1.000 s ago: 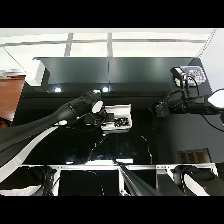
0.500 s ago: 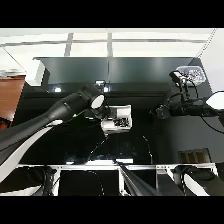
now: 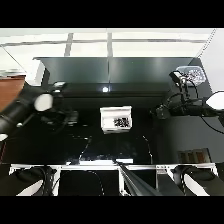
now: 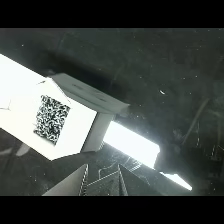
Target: Fold the box and place the chain.
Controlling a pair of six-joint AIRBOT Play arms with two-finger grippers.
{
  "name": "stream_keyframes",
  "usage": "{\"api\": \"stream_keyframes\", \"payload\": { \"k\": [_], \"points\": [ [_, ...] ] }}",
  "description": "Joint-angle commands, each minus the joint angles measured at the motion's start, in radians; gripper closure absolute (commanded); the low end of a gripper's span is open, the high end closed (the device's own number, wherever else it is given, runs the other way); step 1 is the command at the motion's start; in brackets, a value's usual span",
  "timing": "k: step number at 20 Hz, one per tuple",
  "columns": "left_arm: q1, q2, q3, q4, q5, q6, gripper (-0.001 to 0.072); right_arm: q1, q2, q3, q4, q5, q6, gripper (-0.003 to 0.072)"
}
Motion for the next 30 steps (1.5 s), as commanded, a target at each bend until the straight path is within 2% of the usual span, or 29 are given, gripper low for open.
{"api": "stream_keyframes", "payload": {
  "k": [1,2,3,5,6,7,13,15,21,30],
  "points": [
    [0.306,0.038,-0.229,-0.657,0.204,0.518,0.0186,-0.001,0.000,0.000,0.002,-0.001,0.011,0.0456],
    [0.348,0.013,-0.254,-0.799,0.194,0.752,0.0185,0.000,0.000,0.000,0.002,-0.001,0.018,0.0456],
    [0.370,-0.019,-0.259,-0.871,0.150,1.013,0.0185,0.000,0.000,0.000,0.002,-0.001,0.033,0.0456],
    [0.357,-0.072,-0.259,-0.909,0.121,1.365,0.0184,0.000,0.000,0.000,0.002,-0.001,0.050,0.0456],
    [0.334,-0.093,-0.259,-0.909,0.120,1.521,0.0157,0.000,0.000,0.000,0.002,-0.001,0.059,0.0456],
    [0.304,-0.106,-0.259,-0.898,0.124,1.664,-0.0011,0.000,0.000,0.000,0.002,-0.001,0.059,0.0456],
    [0.101,-0.112,-0.259,-0.898,0.306,2.232,-0.0007,0.000,0.000,0.000,0.002,-0.003,0.082,0.0456],
    [0.087,-0.128,-0.249,-0.918,0.398,2.271,-0.0007,0.000,0.000,0.000,0.002,-0.003,0.082,0.0457],
    [0.046,-0.275,-0.185,-0.987,0.351,2.251,-0.0008,0.000,0.000,0.000,0.002,-0.003,0.082,0.0456],
    [0.002,-0.286,-0.171,-0.957,0.382,2.193,-0.0007,0.000,0.000,0.000,0.002,-0.003,0.081,0.0456]
  ]
}}
